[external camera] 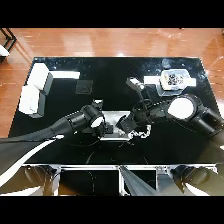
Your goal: Fold the box and place the chain.
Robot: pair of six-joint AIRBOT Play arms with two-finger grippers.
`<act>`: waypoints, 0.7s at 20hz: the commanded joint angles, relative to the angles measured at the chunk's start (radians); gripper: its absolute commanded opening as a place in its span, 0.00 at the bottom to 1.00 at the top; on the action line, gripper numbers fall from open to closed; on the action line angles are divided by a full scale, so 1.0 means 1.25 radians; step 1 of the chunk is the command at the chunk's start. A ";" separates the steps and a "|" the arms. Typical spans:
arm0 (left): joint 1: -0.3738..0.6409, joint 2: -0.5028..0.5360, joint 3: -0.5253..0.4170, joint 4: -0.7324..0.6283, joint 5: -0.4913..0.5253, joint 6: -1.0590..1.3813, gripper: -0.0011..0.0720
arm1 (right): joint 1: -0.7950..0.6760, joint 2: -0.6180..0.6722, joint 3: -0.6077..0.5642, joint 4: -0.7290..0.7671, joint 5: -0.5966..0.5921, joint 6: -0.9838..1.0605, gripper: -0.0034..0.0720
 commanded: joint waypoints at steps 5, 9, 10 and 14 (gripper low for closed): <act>0.000 0.000 0.000 0.001 0.000 0.000 0.05 | -0.254 0.068 -0.006 -0.100 0.153 -0.159 0.99; 0.000 0.000 0.000 0.001 -0.001 0.000 0.05 | -0.441 0.083 -0.075 -0.092 0.115 -0.444 0.99; 0.000 0.000 0.000 0.002 0.000 0.000 0.05 | -0.453 0.078 -0.110 -0.092 0.088 -0.538 0.99; 0.000 0.000 0.000 0.004 0.001 0.000 0.05 | -0.440 0.006 -0.200 0.022 0.084 -0.753 0.98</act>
